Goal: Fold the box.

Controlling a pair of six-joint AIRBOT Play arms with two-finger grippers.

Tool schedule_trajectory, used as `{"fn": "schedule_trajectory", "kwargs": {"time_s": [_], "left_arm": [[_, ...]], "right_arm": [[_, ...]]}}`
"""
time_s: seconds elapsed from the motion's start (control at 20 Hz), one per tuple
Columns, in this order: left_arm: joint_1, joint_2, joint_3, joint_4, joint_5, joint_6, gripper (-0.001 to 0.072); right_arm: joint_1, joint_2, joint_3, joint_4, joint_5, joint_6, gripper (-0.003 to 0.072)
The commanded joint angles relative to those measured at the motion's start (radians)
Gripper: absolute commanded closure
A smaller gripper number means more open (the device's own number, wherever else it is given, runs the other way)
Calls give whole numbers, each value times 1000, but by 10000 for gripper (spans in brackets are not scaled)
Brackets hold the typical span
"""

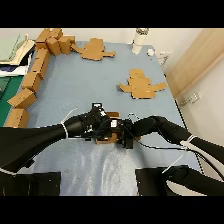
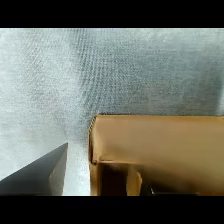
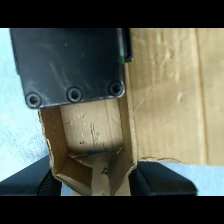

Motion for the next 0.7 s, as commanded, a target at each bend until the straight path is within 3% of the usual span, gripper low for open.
{"fn": "schedule_trajectory", "kwargs": {"time_s": [0.0,0.65], "left_arm": [[6,0,16,-22,-11,0,192],[26,0,37,8,-27,8,195]], "right_arm": [[1,0,0,0,0,1,157],[1,0,0,0,0,1,156]]}}
